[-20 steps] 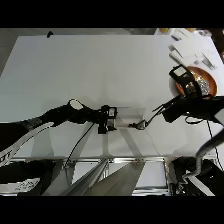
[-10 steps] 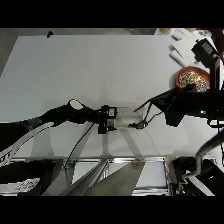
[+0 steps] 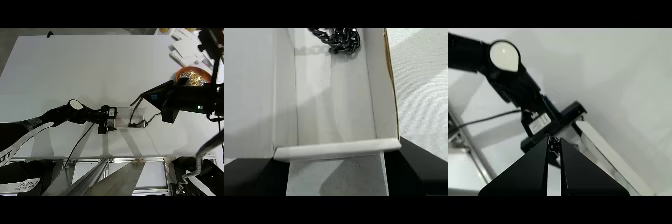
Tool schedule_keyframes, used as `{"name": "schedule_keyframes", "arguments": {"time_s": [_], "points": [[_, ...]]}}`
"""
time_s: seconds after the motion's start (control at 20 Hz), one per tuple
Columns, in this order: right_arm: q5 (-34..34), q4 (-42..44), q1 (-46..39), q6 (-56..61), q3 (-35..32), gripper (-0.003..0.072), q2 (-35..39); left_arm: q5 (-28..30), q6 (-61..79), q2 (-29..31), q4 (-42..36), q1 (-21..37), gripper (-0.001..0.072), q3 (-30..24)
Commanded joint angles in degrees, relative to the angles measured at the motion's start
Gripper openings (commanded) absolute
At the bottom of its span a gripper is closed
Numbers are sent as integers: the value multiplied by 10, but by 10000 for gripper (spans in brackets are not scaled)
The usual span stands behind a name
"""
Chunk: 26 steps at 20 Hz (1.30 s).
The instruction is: Fold the box and place the chain.
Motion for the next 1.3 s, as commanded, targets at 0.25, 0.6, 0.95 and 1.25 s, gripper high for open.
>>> {"name": "schedule_keyframes", "arguments": {"time_s": [0.25,0.6,0.95,1.25], "points": [[47,-30,25,-87,-42,18,-93,0,0,0,0,0,9,0],[-8,-58,73,-97,-105,19,-163,0,0,0,0,0,9,0],[-45,-70,131,-97,-105,112,-240,0,0,0,0,0,9,0],[-26,-78,87,-95,-99,179,-174,0,0,0,0,0,9,0]]}}
